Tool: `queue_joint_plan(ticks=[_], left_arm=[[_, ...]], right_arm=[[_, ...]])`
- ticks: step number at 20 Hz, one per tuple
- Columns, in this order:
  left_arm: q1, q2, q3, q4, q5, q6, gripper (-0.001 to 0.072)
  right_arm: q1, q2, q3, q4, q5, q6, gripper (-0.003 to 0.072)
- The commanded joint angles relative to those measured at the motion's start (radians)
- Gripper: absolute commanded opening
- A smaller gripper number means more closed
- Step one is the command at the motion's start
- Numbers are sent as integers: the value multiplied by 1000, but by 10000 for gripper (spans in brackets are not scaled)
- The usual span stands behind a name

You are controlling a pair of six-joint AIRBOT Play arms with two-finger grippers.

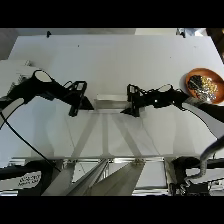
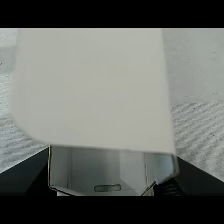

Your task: Fold the box and place the chain.

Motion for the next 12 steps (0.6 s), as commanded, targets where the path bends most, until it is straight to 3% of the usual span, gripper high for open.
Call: queue_joint_plan(ticks=[1,8,12], left_arm=[[-72,8,-19,-192,46,-25,5],[-100,8,-19,-384,439,-25,8],[-100,-11,-20,-406,619,-29,8]], right_arm=[[0,0,1,1,0,0,515],[0,0,1,1,0,0,515],[0,0,1,0,0,0,515]])
